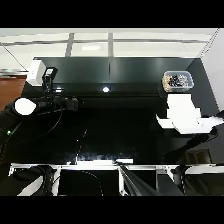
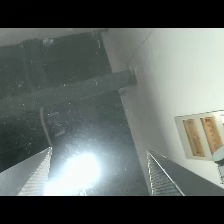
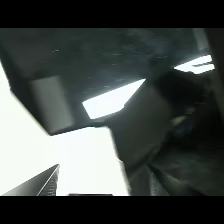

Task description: Fold the box and place the chain.

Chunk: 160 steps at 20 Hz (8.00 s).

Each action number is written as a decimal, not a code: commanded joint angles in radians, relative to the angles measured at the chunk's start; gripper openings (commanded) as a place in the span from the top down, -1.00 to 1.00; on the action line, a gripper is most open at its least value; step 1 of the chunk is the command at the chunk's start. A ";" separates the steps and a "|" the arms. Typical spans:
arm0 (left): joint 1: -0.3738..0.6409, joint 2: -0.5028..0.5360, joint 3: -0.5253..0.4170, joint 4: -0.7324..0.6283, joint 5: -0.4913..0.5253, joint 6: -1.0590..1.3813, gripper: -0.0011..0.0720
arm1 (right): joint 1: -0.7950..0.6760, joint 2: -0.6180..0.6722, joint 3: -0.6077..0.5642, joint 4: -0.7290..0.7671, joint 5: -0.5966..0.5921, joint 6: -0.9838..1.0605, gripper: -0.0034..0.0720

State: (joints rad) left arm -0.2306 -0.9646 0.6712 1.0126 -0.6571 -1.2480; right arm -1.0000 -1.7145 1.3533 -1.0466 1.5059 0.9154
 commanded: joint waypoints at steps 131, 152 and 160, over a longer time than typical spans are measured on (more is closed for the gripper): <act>-0.335 -0.399 0.161 -0.136 -0.166 1.083 0.91 | 1.657 0.791 -0.963 0.244 -0.879 -0.708 -1.00; -0.335 -0.399 0.161 -0.135 -0.176 1.083 0.90 | 1.513 0.789 -0.866 0.157 -0.881 -0.609 -1.00; -0.335 -0.399 0.161 -0.135 -0.191 1.083 0.90 | 1.509 0.761 -0.866 0.321 -0.874 -0.726 -1.00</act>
State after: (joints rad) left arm -0.5648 -1.3624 0.8333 0.8768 -0.8452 -0.1650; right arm 0.5129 -0.9367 0.4866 -0.7990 0.6277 0.2539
